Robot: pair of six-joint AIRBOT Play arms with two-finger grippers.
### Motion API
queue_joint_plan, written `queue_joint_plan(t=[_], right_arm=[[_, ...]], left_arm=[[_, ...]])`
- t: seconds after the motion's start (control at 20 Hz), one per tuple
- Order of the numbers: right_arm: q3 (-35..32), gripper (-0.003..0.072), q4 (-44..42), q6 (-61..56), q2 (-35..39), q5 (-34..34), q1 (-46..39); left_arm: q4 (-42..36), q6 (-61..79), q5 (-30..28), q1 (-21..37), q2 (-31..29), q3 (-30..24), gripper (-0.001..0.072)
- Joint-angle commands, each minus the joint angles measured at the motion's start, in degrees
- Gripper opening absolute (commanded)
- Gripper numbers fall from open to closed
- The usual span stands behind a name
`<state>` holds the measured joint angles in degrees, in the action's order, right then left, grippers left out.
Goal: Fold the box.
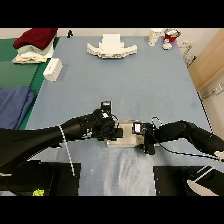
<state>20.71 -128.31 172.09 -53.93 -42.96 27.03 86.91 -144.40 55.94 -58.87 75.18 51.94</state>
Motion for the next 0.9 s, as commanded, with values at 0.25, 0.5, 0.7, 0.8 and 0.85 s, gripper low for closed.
queue_joint_plan(t=[0.25,0.5,0.7,0.8,0.85], right_arm=[[0.04,0.051,-0.02,0.0,-0.02,0.02,-0.02],[0.04,0.051,-0.02,0.0,-0.02,0.02,-0.02],[0.04,0.051,-0.02,0.0,-0.02,0.02,-0.02],[0.04,0.051,-0.02,0.0,-0.02,0.02,-0.02],[0.04,0.051,-0.02,0.0,-0.02,0.02,-0.02]], left_arm=[[0.11,-0.57,0.68,-0.11,0.48,0.31,0.0013],[-0.76,-0.48,0.66,-0.09,0.46,0.31,0.0059],[-0.76,-0.52,0.66,-0.09,0.48,0.31,0.0558],[-0.74,-0.55,0.55,-0.09,0.48,0.31,0.0558],[-0.76,-0.55,0.42,-0.09,0.48,0.31,0.0558]])
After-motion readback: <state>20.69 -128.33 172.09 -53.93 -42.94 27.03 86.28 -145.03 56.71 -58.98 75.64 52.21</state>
